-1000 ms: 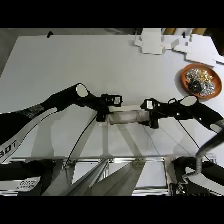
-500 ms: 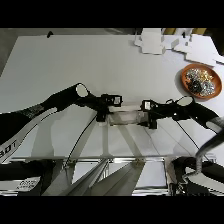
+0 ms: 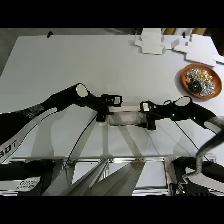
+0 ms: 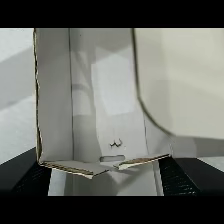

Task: Fold the box and place the chain.

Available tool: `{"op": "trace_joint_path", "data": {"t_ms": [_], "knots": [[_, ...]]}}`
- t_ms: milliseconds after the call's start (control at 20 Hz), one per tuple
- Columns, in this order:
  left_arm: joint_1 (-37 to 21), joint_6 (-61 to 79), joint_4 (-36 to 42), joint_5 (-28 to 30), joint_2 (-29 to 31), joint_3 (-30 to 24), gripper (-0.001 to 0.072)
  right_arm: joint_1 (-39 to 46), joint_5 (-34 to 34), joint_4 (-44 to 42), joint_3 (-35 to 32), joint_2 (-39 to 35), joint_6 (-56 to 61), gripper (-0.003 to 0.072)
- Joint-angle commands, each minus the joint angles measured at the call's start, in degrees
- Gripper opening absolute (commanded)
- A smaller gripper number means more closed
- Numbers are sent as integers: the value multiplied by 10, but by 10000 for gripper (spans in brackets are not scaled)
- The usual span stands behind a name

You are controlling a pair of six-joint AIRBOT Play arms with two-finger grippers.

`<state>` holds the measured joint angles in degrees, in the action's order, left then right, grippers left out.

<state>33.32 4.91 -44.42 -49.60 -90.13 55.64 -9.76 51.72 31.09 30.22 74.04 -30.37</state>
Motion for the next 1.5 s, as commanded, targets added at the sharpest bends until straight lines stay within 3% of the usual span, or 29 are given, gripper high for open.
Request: {"op": "trace_joint_path", "data": {"t_ms": [0,550,650,900,1000,1100,1200,1250,1350,1450], "knots": [[0,0,0,0,0,0,11,-2,4,0,0,5,4,660],[0,0,0,1,0,0,11,-2,10,-7,0,38,3,638],[0,0,0,0,0,0,11,-2,7,-30,0,38,-1,580],[0,0,0,1,0,0,11,-3,7,-41,0,39,-2,583],[0,0,0,0,0,0,11,-3,5,-41,0,39,-2,663],[0,0,0,1,0,0,11,-3,1,-40,0,39,-2,659],[0,0,0,1,0,0,11,-3,-1,-40,0,41,-2,634],[0,0,0,1,0,0,11,-3,-1,-40,0,41,-2,533],[0,0,0,0,0,0,11,-3,0,-40,0,41,-2,461],[0,0,0,0,0,0,11,-3,0,-39,0,41,-2,450]]}}
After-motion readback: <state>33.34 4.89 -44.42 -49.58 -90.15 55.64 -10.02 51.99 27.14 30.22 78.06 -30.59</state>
